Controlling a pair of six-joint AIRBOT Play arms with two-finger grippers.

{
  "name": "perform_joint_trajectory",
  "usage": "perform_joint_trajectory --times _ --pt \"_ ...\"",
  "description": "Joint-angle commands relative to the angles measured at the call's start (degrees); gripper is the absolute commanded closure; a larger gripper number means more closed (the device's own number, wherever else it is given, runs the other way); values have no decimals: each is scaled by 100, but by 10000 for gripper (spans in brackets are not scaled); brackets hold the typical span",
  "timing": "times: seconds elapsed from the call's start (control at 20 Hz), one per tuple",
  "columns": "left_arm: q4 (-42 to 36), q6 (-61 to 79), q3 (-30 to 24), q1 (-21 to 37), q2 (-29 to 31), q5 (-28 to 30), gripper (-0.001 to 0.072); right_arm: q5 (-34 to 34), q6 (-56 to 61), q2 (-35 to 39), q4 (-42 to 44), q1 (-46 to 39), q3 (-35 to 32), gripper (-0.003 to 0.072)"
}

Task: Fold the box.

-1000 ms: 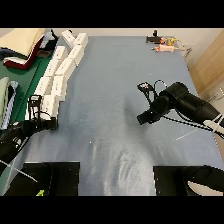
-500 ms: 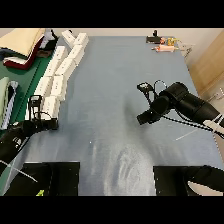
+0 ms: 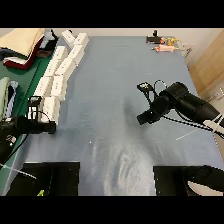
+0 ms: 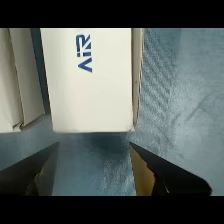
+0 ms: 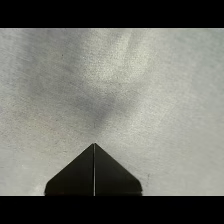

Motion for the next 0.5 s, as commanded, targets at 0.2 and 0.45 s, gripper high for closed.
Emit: perform_joint_trajectory --times 0.2,0.45 --pt "-601 -74 1545 -4 592 -2911 91 0 0 -2 2 0 4 684" --pt "-2096 61 2402 -146 -146 -2800 694 0 0 -2 0 0 4 684"
